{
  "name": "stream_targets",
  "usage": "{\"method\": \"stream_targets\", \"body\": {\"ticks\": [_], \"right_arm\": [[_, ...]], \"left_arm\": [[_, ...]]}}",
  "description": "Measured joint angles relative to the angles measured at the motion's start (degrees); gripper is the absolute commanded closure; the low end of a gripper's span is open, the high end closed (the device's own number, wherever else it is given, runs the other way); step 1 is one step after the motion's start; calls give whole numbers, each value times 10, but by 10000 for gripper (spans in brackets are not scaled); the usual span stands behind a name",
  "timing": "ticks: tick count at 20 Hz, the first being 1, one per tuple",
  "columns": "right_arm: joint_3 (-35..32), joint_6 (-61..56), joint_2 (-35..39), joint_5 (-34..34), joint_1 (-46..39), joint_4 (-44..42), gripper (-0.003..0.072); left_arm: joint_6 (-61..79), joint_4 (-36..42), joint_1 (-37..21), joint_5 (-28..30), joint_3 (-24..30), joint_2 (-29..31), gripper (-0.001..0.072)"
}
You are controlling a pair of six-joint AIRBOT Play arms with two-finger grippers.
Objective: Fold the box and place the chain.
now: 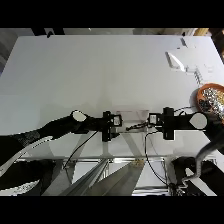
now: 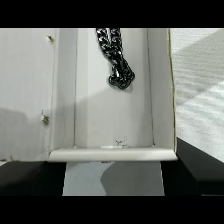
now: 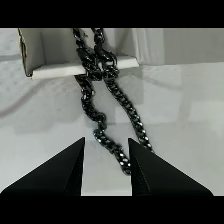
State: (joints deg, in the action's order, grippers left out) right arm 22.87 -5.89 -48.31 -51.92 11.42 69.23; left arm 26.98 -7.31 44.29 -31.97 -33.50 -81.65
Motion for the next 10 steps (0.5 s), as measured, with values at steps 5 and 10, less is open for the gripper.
{"method": "stream_targets", "body": {"ticks": [5, 10], "right_arm": [[-2, 33, -31, 17, 0, -6, 421], [-2, 47, -38, 29, 0, -12, 471]], "left_arm": [[0, 0, 0, 0, 0, 0, 395], [0, 0, 0, 0, 0, 0, 395]]}}
